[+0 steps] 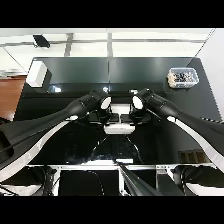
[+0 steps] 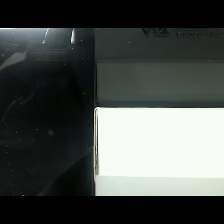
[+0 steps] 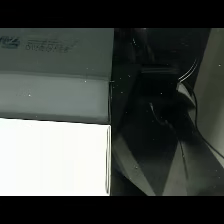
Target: Fold the box and place the chain.
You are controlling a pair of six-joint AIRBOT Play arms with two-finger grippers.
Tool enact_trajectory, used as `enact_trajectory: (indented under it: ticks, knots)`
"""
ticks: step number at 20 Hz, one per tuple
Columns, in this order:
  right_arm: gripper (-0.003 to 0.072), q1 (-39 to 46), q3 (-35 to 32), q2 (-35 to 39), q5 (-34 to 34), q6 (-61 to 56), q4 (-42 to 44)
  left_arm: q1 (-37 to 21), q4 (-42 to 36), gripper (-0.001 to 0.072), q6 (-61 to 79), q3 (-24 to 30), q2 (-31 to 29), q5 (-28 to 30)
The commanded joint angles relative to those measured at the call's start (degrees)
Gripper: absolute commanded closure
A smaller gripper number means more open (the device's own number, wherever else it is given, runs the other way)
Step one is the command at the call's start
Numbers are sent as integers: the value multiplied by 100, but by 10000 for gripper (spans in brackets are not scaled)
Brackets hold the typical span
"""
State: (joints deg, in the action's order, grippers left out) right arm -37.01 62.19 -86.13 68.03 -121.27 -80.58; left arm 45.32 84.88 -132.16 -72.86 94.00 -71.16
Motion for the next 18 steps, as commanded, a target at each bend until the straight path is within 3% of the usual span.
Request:
enact_trajectory:
  ticks: [1,2,3,6,10,12,14,15,16,18]
  knots:
    - [566,-2,4,31,-15,33,0,0,11,684,17,2,4,11]
    - [324,0,4,76,-9,107,0,0,11,684,17,2,4,11]
    - [253,0,7,157,9,236,7,0,11,685,15,2,4,15]
    - [253,11,7,710,219,752,-101,0,11,685,17,2,4,11]
    - [254,162,7,2028,699,1185,-1064,0,15,684,17,2,4,7]
    - [254,387,-11,2675,723,1565,-2332,0,17,684,17,2,4,22]
    - [253,756,-160,2833,581,1598,-3899,0,15,684,17,2,4,48]
    - [212,1150,-302,2809,197,1473,-4140,0,15,684,17,2,4,48]
    - [19,1589,-470,2771,-275,1480,-4113,0,15,684,17,2,4,46]
    - [-13,2529,-671,2492,-964,1440,-3611,0,13,684,17,2,4,44]
